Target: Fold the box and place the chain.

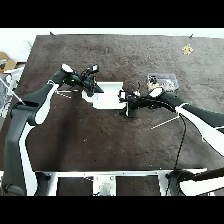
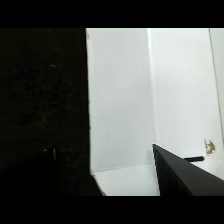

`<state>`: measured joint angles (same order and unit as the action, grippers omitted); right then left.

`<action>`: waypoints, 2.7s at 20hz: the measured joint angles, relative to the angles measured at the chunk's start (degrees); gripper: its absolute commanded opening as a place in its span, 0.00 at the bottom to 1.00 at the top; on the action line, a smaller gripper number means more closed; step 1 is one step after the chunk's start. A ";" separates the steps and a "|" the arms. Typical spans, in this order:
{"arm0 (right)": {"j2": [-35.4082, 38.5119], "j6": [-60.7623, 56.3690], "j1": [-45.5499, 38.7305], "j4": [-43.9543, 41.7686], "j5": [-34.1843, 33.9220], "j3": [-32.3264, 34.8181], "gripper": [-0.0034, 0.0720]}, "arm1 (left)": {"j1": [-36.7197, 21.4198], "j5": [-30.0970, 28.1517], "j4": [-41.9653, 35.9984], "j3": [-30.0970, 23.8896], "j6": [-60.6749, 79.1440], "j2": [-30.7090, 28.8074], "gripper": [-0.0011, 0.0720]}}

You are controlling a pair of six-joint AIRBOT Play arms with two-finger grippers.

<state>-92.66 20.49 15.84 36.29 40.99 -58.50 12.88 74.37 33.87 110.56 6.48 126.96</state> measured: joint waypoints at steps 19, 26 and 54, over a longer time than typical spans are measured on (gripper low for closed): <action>-7.50 -6.23 -5.97 -4.42 5.57 -15.23 0.92 | 0.00 -0.04 -0.07 0.00 -0.02 0.02 0.03; -13.81 -7.45 -7.52 -4.48 14.40 -22.23 0.91 | 0.00 -0.04 -0.07 0.00 -0.02 0.00 0.03; -26.75 -3.08 -7.76 -6.01 26.03 -33.05 0.58 | 0.02 0.02 -0.04 0.00 0.02 0.00 0.03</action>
<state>-119.42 17.41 8.08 30.28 67.02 -91.55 12.91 74.39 33.82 110.56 6.50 126.96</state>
